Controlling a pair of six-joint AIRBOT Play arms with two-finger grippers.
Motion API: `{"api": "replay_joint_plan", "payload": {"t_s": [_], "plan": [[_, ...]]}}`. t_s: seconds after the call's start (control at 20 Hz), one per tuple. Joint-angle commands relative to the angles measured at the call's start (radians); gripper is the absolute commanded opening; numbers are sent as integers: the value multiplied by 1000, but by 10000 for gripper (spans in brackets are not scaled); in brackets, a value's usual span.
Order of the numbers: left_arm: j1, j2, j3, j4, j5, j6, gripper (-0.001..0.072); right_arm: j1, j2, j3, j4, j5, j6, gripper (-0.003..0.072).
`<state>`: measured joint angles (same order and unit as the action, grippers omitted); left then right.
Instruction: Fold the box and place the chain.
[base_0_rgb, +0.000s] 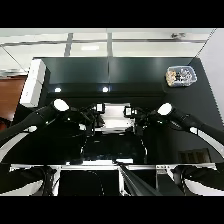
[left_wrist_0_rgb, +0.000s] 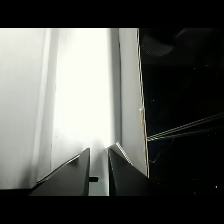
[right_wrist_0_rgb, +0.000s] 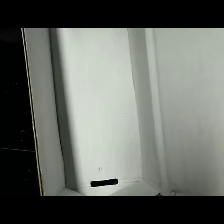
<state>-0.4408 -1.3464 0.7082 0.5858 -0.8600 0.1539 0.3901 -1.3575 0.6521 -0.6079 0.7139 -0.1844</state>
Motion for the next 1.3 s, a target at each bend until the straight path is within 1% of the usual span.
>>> {"api": "replay_joint_plan", "payload": {"t_s": [0.0,0.05,0.1,0.15,0.2,0.25,0.3,0.4,0.5,0.65,0.75,0.85,0.9,0.95,1.0,1.1,1.15,1.2,1.25], "plan": [[-8,-6,1,-14,12,-6,99,1,0,0,2,0,1,95],[-8,-6,1,-15,11,-6,28,1,0,0,1,0,1,95],[-8,-6,1,-15,10,-8,57,1,0,0,2,0,1,95],[-8,-7,1,-18,13,-13,290,1,0,0,2,0,1,95],[-7,-6,2,-18,14,-35,329,1,0,0,2,0,1,95],[-3,-6,2,-13,12,-48,197,1,0,0,2,0,1,95],[-2,-5,2,-14,5,-58,176,1,0,0,2,0,1,95],[-1,7,2,-12,-26,-80,182,1,0,0,2,0,1,95],[20,48,9,55,-42,-244,26,1,0,0,2,0,1,95],[108,162,29,270,-98,-553,25,1,0,0,2,0,1,95],[198,244,29,410,-132,-789,25,1,0,0,2,0,1,95],[314,282,26,528,-179,-1130,26,1,0,0,2,0,1,95],[381,279,23,541,-224,-1270,26,1,0,0,2,0,2,95],[442,273,11,516,-264,-1368,26,1,0,0,2,0,1,94],[503,262,-7,463,-307,-1423,26,1,0,0,2,0,2,95],[597,214,-53,300,-396,-1398,26,1,0,0,2,0,1,95],[625,183,-75,228,-425,-1365,26,1,0,0,2,0,1,95],[639,150,-95,184,-431,-1346,25,1,0,0,2,0,1,95],[636,116,-105,179,-420,-1347,25,1,0,0,2,0,1,95]]}}
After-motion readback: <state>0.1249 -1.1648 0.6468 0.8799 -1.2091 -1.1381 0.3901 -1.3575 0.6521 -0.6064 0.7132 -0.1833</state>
